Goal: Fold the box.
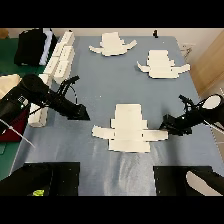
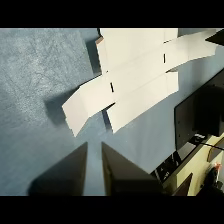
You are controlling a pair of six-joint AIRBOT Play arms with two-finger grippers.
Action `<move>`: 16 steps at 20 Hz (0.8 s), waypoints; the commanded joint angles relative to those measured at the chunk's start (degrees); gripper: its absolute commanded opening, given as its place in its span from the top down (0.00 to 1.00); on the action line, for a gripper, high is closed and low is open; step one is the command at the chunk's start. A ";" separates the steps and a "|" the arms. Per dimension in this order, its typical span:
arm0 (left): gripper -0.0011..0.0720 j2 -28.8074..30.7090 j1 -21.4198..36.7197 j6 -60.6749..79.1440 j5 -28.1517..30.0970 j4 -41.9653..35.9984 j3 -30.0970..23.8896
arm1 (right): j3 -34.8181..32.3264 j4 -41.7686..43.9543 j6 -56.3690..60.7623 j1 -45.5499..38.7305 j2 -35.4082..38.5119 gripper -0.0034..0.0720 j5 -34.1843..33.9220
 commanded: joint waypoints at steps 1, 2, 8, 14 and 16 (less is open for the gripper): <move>0.28 0.11 0.09 -0.07 -0.07 -0.74 -0.44 | -0.50 -4.37 3.91 0.46 0.39 0.42 1.40; 0.28 0.11 0.09 -0.07 -0.07 -0.90 -0.44 | -0.52 -3.93 3.89 0.46 0.31 0.43 1.64; 0.28 0.09 0.09 -0.09 0.02 -1.77 -0.44 | -4.61 6.03 -4.90 0.55 -3.30 0.43 0.09; 0.28 0.11 0.09 -0.09 -0.02 -1.77 -0.44 | -4.72 15.12 -12.46 0.57 -3.89 0.52 -1.33; 0.28 0.11 0.09 -0.09 0.00 -1.77 -0.44 | -5.07 17.49 -15.65 0.57 -5.09 0.52 -2.32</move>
